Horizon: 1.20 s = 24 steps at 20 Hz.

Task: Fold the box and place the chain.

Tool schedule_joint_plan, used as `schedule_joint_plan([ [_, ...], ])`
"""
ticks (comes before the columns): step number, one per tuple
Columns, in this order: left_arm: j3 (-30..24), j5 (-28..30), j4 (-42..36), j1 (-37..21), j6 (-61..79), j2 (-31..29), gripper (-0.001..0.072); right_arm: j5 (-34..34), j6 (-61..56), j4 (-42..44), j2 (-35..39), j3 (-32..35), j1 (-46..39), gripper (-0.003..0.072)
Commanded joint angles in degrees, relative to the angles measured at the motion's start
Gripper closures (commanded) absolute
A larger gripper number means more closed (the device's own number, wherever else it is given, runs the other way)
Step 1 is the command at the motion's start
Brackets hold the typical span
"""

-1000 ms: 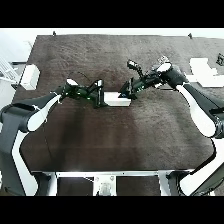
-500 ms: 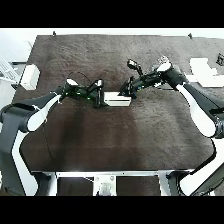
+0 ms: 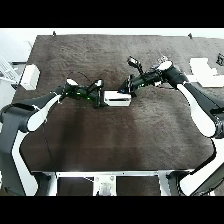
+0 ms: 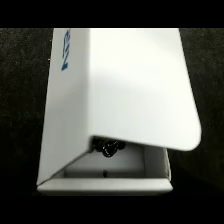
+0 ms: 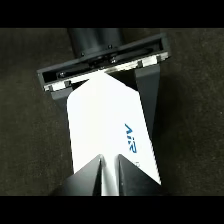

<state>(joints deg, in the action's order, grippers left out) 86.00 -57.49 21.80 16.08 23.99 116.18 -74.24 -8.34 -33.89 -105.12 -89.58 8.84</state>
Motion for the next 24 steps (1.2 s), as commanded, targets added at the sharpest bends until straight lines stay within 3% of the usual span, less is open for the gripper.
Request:
schedule_joint_plan([
  [1, -0.02, 0.00, 0.02, -0.02, 0.00, 0.00, 0.0362, -1.44, 0.02, 0.39, -0.02, -0.26, 0.02, 0.0592],
  [2, -0.02, 0.00, 0.02, -0.02, 0.00, -0.02, 0.0362, -1.49, 0.02, 0.15, -0.02, -0.24, 0.02, 0.0633],
  [5, -0.02, 0.00, 0.00, -0.02, 0.00, 0.00, 0.0362, -1.42, 0.02, -1.49, -0.04, -0.24, 0.02, 0.0633],
  [6, -0.02, 0.00, 0.02, -0.02, 0.00, 0.00, 0.0362, -1.42, 0.02, -2.58, -0.04, -0.24, 0.02, 0.0586],
  [7, -0.02, 0.00, 0.02, -0.02, 0.00, 0.00, 0.0362, -1.42, 0.02, -3.30, -0.04, -0.24, 0.02, 0.0491],
  [10, -0.02, 0.00, 0.00, -0.02, 0.00, -0.02, 0.0362, -1.44, 0.02, -3.19, -0.02, -0.24, -0.11, 0.0457],
  [11, -0.02, 0.00, 0.02, -0.02, 0.00, 0.00, 0.0362, -1.44, 0.02, -2.97, -0.02, -0.24, -0.11, 0.0379],
  [12, -0.02, 0.00, 0.02, -0.02, 0.00, -0.02, 0.0362, -1.44, 0.02, -2.78, -0.02, -0.24, -0.11, 0.0362],
  [15, -0.02, 0.00, 0.02, -0.02, 0.00, 0.00, 0.0362, -2.34, 0.02, -2.80, -0.04, -0.24, -0.09, 0.0362],
  [17, -0.02, 0.00, 0.00, -0.02, 0.00, -0.02, 0.0362, -1.66, 0.02, -2.80, -0.04, -0.24, -0.09, 0.0412],
  [24, -0.02, 0.00, 0.02, -0.02, 0.00, 0.00, 0.0362, 0.79, 1.79, -3.21, 0.00, -0.26, 0.15, 0.0411],
])
